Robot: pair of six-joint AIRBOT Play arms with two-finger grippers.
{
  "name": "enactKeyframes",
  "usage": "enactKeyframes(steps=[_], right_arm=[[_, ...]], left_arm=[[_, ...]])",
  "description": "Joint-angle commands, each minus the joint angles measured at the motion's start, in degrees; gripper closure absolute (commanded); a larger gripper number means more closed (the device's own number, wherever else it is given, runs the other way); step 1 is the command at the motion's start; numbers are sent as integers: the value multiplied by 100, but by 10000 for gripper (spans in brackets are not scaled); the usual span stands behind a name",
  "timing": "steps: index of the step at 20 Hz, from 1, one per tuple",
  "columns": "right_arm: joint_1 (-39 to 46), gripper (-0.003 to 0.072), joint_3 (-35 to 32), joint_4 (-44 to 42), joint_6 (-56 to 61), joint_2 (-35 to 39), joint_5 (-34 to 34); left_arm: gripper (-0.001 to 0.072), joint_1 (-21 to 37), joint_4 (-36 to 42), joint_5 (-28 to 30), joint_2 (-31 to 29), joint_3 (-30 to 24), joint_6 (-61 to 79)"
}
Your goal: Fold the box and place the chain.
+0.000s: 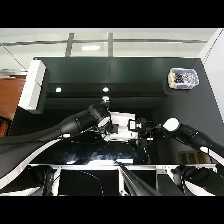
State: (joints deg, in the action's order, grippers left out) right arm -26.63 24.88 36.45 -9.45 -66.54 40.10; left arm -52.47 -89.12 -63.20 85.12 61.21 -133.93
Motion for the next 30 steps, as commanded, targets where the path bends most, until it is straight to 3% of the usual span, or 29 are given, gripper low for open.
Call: enactKeyframes(steps=[1, 2, 7, 9, 14, 18, 23, 26, 27, 28, 29, 30], right_arm=[[-4, 152, -2, -2, 0, -2, 7], [-4, 152, -2, -2, 0, -2, 7], [-2, 121, -2, -50, 4, -2, 7], [37, -31, 0, 31, 374, 52, 15], [258, -22, 2, 1255, 1698, 990, 619], [341, -22, 0, 1880, 1733, 1449, 662], [330, -22, -2, 1563, 1307, 1425, 586], [330, -21, -2, 957, 772, 1200, 557], [330, -11, 0, 688, 542, 1095, 555], [330, 172, 0, 564, 448, 1016, 555], [330, 302, 0, 531, 448, 960, 555], [330, 327, 0, 533, 450, 931, 555]], left_arm=[[599, 4, -39, -59, 11, 2, -7], [670, 4, -39, -66, 24, 2, -7], [684, 4, 24, -76, 33, 2, -55], [684, 7, 17, -188, 33, 2, -225], [684, 7, 4, -177, 28, 2, -306], [681, 4, 2, -146, 28, 2, -446], [681, 4, -42, -138, 28, 2, -643], [681, 4, -42, -138, 31, 2, -640], [681, 4, -42, -140, 31, 2, -640], [681, 4, -42, -142, 31, 2, -640], [681, 4, -42, -142, 31, 2, -640], [681, 4, -42, -155, 31, 2, -640]])
